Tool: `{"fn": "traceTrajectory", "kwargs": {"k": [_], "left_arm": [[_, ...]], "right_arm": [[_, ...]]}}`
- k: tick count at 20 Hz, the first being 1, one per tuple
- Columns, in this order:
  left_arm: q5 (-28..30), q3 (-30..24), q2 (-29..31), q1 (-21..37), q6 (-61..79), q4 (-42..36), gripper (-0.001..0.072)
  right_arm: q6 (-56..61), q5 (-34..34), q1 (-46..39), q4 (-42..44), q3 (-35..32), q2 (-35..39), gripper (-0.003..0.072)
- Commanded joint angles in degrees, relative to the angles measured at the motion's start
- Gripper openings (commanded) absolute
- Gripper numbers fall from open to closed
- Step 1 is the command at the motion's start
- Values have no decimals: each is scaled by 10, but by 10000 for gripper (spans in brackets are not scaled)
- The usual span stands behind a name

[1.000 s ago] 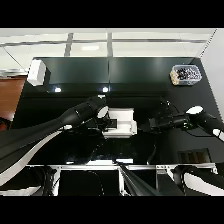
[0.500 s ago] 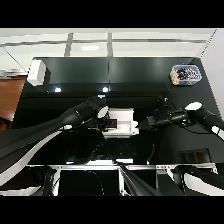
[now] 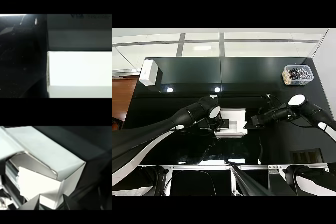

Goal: Fold the box and place the chain.

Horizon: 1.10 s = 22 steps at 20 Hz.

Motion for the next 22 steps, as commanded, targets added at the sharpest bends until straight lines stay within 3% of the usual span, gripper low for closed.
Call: {"fn": "traceTrajectory", "kwargs": {"k": [1,4,13,18,22], "left_arm": [[0,0,0,0,0,0,25],[0,0,0,0,0,0,25],[0,0,0,0,0,0,25],[1,0,0,0,0,3,25],[2,0,0,0,0,3,25]], "right_arm": [[38,-24,30,-24,20,0,316],[66,-48,57,-38,28,0,316],[280,-142,159,-217,47,0,315],[446,-139,231,-374,92,-2,315],[575,-92,285,-483,143,-29,315]]}}
